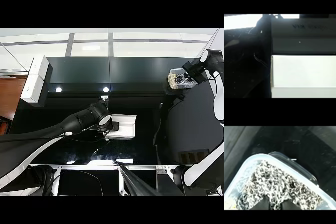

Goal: Fold the box and place the chain.

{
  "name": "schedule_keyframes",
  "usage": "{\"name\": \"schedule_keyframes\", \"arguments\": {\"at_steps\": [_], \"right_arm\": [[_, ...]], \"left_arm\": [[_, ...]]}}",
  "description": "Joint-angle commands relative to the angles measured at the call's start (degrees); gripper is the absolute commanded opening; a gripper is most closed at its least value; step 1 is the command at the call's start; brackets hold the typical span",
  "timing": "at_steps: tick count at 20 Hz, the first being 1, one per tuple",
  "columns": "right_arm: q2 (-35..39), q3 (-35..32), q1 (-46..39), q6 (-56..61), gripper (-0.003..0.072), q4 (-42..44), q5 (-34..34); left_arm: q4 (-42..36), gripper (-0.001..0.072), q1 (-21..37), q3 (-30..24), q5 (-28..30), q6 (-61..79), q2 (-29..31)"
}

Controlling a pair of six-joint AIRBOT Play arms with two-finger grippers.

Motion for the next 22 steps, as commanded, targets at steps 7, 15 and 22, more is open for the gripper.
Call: {"name": "schedule_keyframes", "arguments": {"at_steps": [7,15,22], "right_arm": [[12.5,0.1,-0.1,-14.2,0.0011,0.1,2.5],[28.3,0.1,0.1,-31.5,0.0010,3.9,0.7],[41.0,-2.7,-1.4,-41.4,0.0010,24.1,4.1]], "left_arm": [[0.0,0.0027,0.0,0.0,-0.1,0.0,0.0],[0.0,0.0026,0.0,0.0,0.0,0.0,0.0],[0.0,0.0027,0.0,0.0,0.0,0.0,0.0]]}}
